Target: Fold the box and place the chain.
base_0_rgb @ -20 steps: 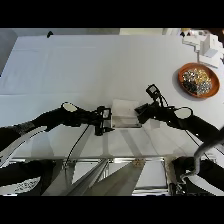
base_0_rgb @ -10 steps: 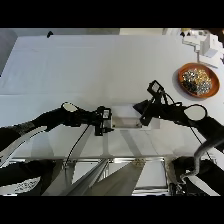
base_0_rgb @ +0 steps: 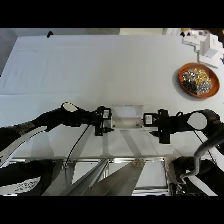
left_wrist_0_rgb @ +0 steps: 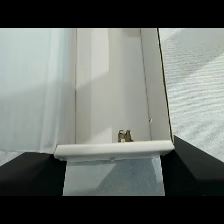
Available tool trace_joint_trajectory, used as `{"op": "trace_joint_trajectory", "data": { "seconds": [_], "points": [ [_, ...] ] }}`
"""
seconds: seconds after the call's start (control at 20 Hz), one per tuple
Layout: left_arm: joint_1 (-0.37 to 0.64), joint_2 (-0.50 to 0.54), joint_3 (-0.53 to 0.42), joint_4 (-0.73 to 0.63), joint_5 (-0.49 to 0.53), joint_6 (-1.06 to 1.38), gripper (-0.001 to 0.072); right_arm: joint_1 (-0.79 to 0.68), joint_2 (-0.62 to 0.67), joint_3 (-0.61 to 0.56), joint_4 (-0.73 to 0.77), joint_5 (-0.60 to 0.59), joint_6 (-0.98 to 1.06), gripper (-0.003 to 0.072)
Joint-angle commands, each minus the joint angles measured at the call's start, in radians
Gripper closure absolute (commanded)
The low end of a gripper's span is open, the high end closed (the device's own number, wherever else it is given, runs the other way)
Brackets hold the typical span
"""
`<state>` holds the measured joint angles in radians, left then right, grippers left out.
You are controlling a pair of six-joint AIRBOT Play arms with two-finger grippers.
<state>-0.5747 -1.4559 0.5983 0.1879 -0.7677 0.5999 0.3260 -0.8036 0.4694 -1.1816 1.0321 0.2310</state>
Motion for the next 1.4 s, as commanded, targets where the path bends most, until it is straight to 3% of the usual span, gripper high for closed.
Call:
{"op": "trace_joint_trajectory", "data": {
  "seconds": [0.0,0.1,0.15,0.35,0.9,1.2,1.35],
  "points": [
    [0.000,0.000,0.000,0.000,0.001,0.000,0.0644,0.001,-0.033,-0.001,-0.035,-0.043,-0.121,0.0334],
    [0.000,0.000,0.000,0.000,0.001,0.000,0.0644,0.001,-0.089,-0.002,0.013,-0.076,-0.206,0.0470],
    [0.000,0.000,0.000,0.000,0.001,0.000,0.0644,0.001,-0.113,-0.003,0.047,-0.111,-0.239,0.0488],
    [0.000,0.000,0.000,0.000,0.001,0.000,0.0644,0.001,-0.169,-0.003,0.139,-0.241,-0.248,0.0487],
    [0.000,0.001,0.000,0.000,0.000,0.000,0.0644,0.043,-0.193,-0.004,0.223,-0.235,-0.266,0.0521],
    [0.000,0.000,0.000,0.000,0.000,0.000,0.0644,0.061,-0.197,-0.024,0.286,-0.298,-0.264,0.0517],
    [0.000,0.000,0.000,0.000,0.000,0.000,0.0644,0.061,-0.197,-0.042,0.355,-0.345,-0.263,0.0465]
  ]
}}
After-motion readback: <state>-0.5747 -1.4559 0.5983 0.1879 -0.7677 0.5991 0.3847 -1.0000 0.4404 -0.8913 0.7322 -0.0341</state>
